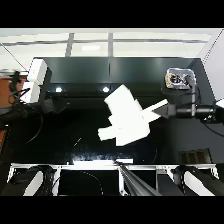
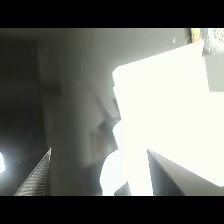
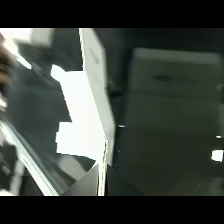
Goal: Fold the box and place the chain.
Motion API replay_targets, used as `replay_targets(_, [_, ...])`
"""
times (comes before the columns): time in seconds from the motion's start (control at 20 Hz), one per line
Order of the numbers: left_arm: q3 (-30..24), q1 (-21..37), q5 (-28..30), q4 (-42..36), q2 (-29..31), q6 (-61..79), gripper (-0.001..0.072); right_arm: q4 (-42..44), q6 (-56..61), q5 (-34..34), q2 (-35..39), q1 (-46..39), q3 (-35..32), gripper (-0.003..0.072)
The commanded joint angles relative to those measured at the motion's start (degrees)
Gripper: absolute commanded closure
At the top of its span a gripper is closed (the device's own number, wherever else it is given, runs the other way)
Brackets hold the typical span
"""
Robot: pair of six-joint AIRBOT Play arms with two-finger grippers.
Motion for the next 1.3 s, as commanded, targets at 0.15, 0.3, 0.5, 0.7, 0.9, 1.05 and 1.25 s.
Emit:
replay_targets(0.15, [-5.7,-8.2,0.1,-16.7,-13.3,9.4,0.0006,-8.7,2.2,-9.6,19.7,8.5,-8.6,0.0636])
replay_targets(0.3, [-6.7,-8.4,-7.4,-30.6,-20.7,22.3,0.0006,-9.3,2.2,-15.8,24.0,10.6,-13.3,0.0636])
replay_targets(0.5, [-6.7,-10.3,-9.9,-25.9,-28.8,26.9,0.0006,-8.6,2.2,-22.1,24.0,15.2,-18.2,0.0637])
replay_targets(0.7, [-6.7,-14.1,-8.3,-25.6,-34.0,30.1,0.0006,-7.5,3.3,-27.1,24.0,19.5,-19.1,0.0636])
replay_targets(0.9, [-6.6,-18.4,-6.8,-27.8,-37.1,37.2,0.0006,-7.3,4.3,-27.5,24.0,19.8,-19.1,0.0636])
replay_targets(1.05, [-5.8,-20.8,-6.7,-32.0,-39.3,44.5,0.0008,-7.3,5.0,-27.5,24.0,19.8,-19.1,0.0636])
replay_targets(1.25, [-1.6,-23.3,-7.6,-32.1,-43.0,46.4,0.0017,-7.3,6.4,-27.3,24.0,19.8,-19.1,0.0636])
